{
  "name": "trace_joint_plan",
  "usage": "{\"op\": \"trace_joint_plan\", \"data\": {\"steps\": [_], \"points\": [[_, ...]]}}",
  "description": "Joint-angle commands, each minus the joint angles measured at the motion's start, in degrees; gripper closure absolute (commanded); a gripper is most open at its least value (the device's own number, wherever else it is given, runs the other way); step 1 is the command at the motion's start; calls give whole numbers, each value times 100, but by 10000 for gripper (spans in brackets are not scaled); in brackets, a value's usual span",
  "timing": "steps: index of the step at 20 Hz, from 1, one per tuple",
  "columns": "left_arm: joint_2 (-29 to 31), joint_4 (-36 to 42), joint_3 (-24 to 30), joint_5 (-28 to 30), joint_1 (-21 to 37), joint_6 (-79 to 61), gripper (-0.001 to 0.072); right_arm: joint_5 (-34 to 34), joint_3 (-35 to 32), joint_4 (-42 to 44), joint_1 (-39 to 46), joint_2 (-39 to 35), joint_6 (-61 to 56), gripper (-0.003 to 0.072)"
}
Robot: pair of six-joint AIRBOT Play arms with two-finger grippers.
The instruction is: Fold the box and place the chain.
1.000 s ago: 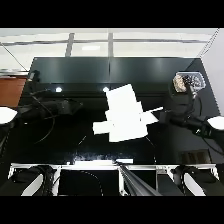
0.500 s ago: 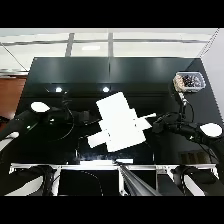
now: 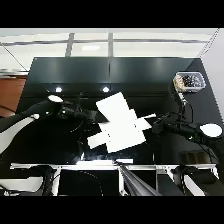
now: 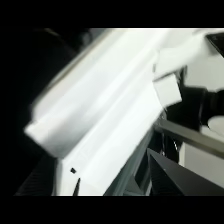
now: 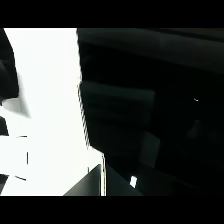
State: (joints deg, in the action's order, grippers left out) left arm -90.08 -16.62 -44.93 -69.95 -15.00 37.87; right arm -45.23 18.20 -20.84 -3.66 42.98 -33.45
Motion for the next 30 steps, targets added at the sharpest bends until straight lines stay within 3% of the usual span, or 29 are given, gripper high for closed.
{"op": "trace_joint_plan", "data": {"steps": [1,3,4,8,10,11,12,13,18,20,22,26,30], "points": [[-522,20,-431,-680,-164,-385,8,-79,-4,-2,-7,-4,-127,675],[-638,-313,-551,-678,-264,-472,33,-79,-4,-2,-7,-4,-129,675],[-643,-551,-595,-649,-273,-525,113,-81,-4,-2,-7,-4,-131,675],[-643,-699,-623,-573,-275,-789,578,-57,-4,-39,-4,-4,-219,675],[-643,-699,-623,-614,-273,-1001,665,-63,-2,-39,-4,-4,-238,672],[-643,-702,-623,-662,-273,-1091,675,-55,4,-35,4,-7,-275,543],[-640,-706,-623,-719,-258,-1110,681,-70,46,-52,68,-7,-529,194],[-625,-715,-623,-765,-234,-1110,682,-155,151,-157,216,-9,-802,24],[-170,-896,-623,-682,-127,-1683,686,-1239,1408,-1902,1270,-9,-837,25],[232,-1875,-623,-83,-306,-1834,686,-1237,1749,-2308,1429,-9,-682,25],[634,-2570,-616,505,-529,-1821,686,-861,1797,-2378,1425,-9,-533,25],[1215,-2597,-610,1204,-756,-2387,687,-442,1797,-2376,1425,-9,-404,25],[1294,-2605,-544,2138,-1003,-3565,685,-514,1797,-2186,1425,-9,-407,26]]}}
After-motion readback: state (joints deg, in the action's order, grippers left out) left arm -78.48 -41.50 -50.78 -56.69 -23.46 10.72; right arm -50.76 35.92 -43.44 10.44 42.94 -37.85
